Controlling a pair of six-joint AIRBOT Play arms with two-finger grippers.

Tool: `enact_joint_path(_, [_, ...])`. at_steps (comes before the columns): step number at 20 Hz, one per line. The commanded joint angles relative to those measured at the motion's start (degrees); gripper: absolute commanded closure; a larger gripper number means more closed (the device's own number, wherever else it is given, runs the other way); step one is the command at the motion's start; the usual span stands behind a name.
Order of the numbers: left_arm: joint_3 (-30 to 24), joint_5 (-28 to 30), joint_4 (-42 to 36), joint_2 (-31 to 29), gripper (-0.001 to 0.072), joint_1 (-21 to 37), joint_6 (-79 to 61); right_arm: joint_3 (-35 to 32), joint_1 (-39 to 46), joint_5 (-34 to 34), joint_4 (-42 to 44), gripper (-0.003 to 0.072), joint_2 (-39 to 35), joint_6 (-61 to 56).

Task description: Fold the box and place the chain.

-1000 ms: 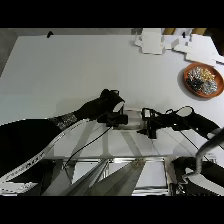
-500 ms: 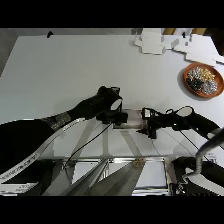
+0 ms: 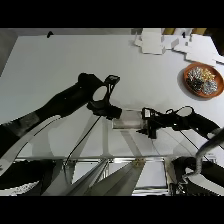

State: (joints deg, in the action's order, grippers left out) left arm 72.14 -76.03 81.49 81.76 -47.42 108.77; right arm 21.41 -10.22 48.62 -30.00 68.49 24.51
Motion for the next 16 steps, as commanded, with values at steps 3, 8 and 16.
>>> enact_joint_path(3, [-9.4,2.4,-2.6,-10.8,0.0361,4.7,-25.7,0.0,0.0,0.0,0.0,0.0288,0.0,0.0])
enact_joint_path(8, [-23.9,11.8,-12.5,-19.4,0.0328,12.5,-61.7,0.0,0.0,0.1,0.0,0.0288,0.0,0.0])
enact_joint_path(16, [-33.8,23.4,-35.3,-14.4,0.0248,17.2,-104.8,0.0,0.0,0.1,0.0,0.0288,0.0,0.0])
